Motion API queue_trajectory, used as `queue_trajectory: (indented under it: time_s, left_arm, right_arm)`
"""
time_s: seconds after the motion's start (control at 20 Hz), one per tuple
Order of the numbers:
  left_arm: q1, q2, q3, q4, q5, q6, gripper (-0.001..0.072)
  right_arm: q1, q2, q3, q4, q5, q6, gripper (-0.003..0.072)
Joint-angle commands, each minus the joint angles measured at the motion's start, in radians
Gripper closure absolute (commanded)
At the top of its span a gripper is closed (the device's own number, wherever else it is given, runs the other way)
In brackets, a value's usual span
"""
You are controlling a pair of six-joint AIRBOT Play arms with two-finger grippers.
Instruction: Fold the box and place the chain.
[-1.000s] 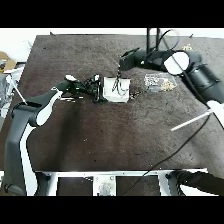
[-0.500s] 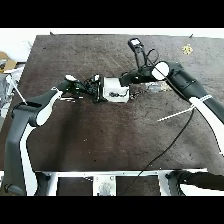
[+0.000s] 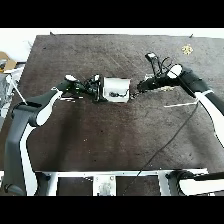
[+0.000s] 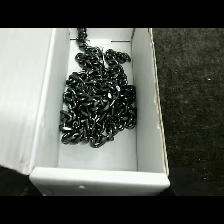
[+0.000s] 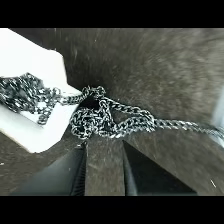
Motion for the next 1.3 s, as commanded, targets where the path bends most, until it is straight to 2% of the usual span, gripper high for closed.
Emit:
queue_trajectory:
  time_s: [0.0,0.15,0.4,0.45,0.55,1.25]
  left_arm:
    - [0.000,0.000,0.000,0.000,0.001,0.000,0.0434]
    - [0.000,0.000,0.000,0.000,0.005,0.001,0.0434]
    - [0.000,0.000,0.000,0.000,0.004,0.000,0.0434]
    - [0.001,0.000,0.000,0.000,0.004,0.000,0.0434]
    - [0.001,0.000,0.000,0.000,0.004,0.000,0.0434]
    - [0.001,0.000,0.000,0.000,0.004,0.000,0.0434]
  right_arm:
    - [-0.032,-0.123,0.028,0.115,-0.003,-0.229,0.0429]
    - [-0.032,-0.201,0.076,0.115,0.014,-0.330,0.0429]
    - [-0.032,-0.296,0.221,0.141,0.115,-0.435,0.0428]
    - [-0.032,-0.309,0.246,0.141,0.132,-0.441,0.0397]
    - [-0.032,-0.327,0.278,0.141,0.147,-0.465,0.0291]
    - [-0.002,-0.369,0.302,0.111,0.140,-0.558,0.0293]
